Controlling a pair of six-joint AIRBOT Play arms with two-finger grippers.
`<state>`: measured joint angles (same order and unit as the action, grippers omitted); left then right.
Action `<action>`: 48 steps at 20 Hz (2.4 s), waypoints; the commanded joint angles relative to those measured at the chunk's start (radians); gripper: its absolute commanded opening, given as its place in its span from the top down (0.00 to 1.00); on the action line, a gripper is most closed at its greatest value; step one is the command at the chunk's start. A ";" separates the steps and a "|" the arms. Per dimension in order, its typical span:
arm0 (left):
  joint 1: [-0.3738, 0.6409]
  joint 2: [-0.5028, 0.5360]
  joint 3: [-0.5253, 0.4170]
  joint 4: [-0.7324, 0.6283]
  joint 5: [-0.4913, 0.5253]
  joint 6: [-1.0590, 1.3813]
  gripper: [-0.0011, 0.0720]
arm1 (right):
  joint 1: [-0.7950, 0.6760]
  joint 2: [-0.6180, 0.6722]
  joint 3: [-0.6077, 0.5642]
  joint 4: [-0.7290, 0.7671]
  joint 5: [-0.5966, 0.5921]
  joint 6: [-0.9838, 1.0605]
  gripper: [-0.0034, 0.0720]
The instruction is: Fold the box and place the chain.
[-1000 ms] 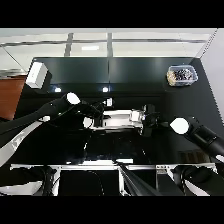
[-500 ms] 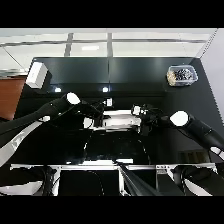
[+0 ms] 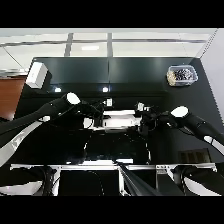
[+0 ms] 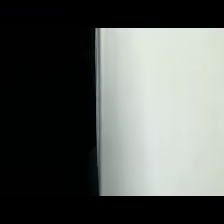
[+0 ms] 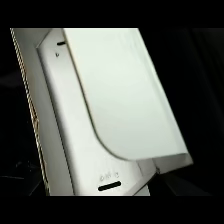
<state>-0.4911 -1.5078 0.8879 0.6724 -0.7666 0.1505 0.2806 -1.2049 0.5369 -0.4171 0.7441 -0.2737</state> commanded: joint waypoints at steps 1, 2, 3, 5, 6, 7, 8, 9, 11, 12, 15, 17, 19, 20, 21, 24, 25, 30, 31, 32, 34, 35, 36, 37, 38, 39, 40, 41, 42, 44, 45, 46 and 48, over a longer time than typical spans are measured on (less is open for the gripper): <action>-0.001 -0.001 0.000 0.000 0.000 -0.001 0.95 | -0.004 -0.041 0.000 -0.066 -0.005 -0.015 0.01; -0.001 -0.001 0.000 0.000 0.000 -0.001 0.95 | -0.002 -0.052 0.006 -0.065 -0.011 -0.012 0.01; -0.001 -0.001 0.000 0.000 0.000 -0.001 0.95 | -0.002 -0.059 0.015 -0.064 -0.012 -0.026 0.01; -0.001 -0.001 0.000 0.000 0.000 -0.001 0.95 | -0.002 -0.086 0.044 -0.063 -0.004 -0.040 0.01; -0.001 -0.001 0.000 0.000 0.000 -0.001 0.95 | -0.002 -0.103 0.061 -0.070 0.002 -0.027 0.01; -0.001 -0.001 0.000 0.000 0.000 -0.001 0.95 | -0.002 -0.113 0.074 -0.087 0.018 -0.017 0.01; -0.001 -0.001 0.000 0.000 0.000 -0.001 0.95 | -0.002 -0.116 0.077 -0.098 0.024 -0.012 0.01; -0.001 -0.001 0.000 0.000 0.000 -0.001 0.95 | -0.002 -0.116 0.077 -0.101 0.027 -0.013 0.01; -0.001 -0.001 0.000 0.000 0.000 -0.001 0.95 | 0.003 -0.116 0.077 -0.113 0.033 -0.014 0.01; -0.001 -0.001 0.000 0.000 0.001 0.000 0.95 | 0.012 -0.117 0.077 -0.126 0.032 -0.014 0.01; -0.001 -0.001 0.000 0.000 0.001 -0.001 0.95 | 0.023 -0.119 0.078 -0.146 0.031 -0.011 0.01; -0.001 -0.001 0.000 0.000 0.000 0.000 0.95 | 0.026 -0.120 0.079 -0.148 0.030 -0.008 0.01; -0.001 -0.001 0.000 0.000 0.000 0.000 0.95 | 0.045 -0.124 0.082 -0.186 0.023 0.010 0.01; -0.001 -0.001 0.000 0.000 0.000 0.000 0.95 | 0.055 -0.128 0.085 -0.201 0.011 0.028 0.01; -0.001 -0.001 0.000 0.000 0.000 -0.001 0.95 | 0.058 -0.131 0.087 -0.208 0.004 0.041 0.01; -0.001 -0.001 0.000 0.000 0.000 -0.001 0.95 | 0.058 -0.131 0.089 -0.201 -0.008 0.053 0.01; -0.001 -0.001 0.000 0.000 0.000 -0.001 0.95 | 0.058 -0.132 0.089 -0.201 -0.008 0.053 0.01; -0.001 -0.001 0.000 0.000 0.000 -0.001 0.95 | 0.058 -0.132 0.089 -0.204 -0.008 0.053 0.24; -0.001 -0.001 0.000 0.000 0.000 -0.001 0.95 | 0.058 -0.132 0.089 -0.204 -0.008 0.053 0.24; 0.000 -0.001 0.000 0.000 0.000 -0.001 0.95 | 0.058 -0.132 0.089 -0.204 -0.009 0.053 0.25; 0.000 -0.001 0.000 0.000 0.000 -0.001 0.95 | 0.058 -0.132 0.089 -0.204 -0.009 0.053 0.27; 0.000 -0.001 0.000 0.000 0.000 -0.001 0.95 | 0.060 -0.132 0.089 -0.204 -0.008 0.053 0.51; 0.000 -0.001 0.000 0.000 0.000 -0.001 0.95 | 0.061 -0.132 0.089 -0.205 -0.010 0.053 0.63; 0.000 -0.001 0.000 0.000 0.000 -0.001 0.95 | 0.061 -0.132 0.089 -0.205 -0.010 0.053 0.64; 0.000 -0.001 0.000 0.000 0.000 -0.001 0.95 | 0.061 -0.132 0.089 -0.205 -0.010 0.053 0.64; 0.000 0.000 0.000 0.000 0.000 -0.001 0.95 | 0.061 -0.132 0.089 -0.204 -0.010 0.054 0.64; 0.000 0.003 0.000 0.002 0.001 -0.001 0.92 | 0.061 -0.132 0.089 -0.204 -0.010 0.053 0.64; 0.003 0.015 0.000 0.010 0.000 -0.004 0.67 | 0.061 -0.132 0.089 -0.204 -0.009 0.054 0.64; 0.008 0.035 0.000 0.026 -0.003 -0.019 0.38 | 0.061 -0.132 0.089 -0.204 -0.008 0.053 0.64; 0.031 0.100 0.000 0.092 -0.004 -0.148 0.21 | 0.061 -0.131 0.089 -0.204 -0.008 0.053 0.64; 0.047 0.142 0.000 0.156 -0.008 -0.255 0.21 | 0.060 -0.132 0.089 -0.204 -0.008 0.053 0.64; 0.068 0.191 0.000 0.235 -0.033 -0.366 0.21 | 0.060 -0.132 0.089 -0.204 -0.008 0.053 0.64; 0.117 0.282 0.000 0.363 -0.139 -0.525 0.21 | 0.060 -0.131 0.089 -0.204 -0.008 0.053 0.64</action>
<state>-0.4244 -1.3315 0.8875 0.8570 -0.8097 -0.1261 0.3408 -1.3357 0.6250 -0.6212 0.7353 -0.2199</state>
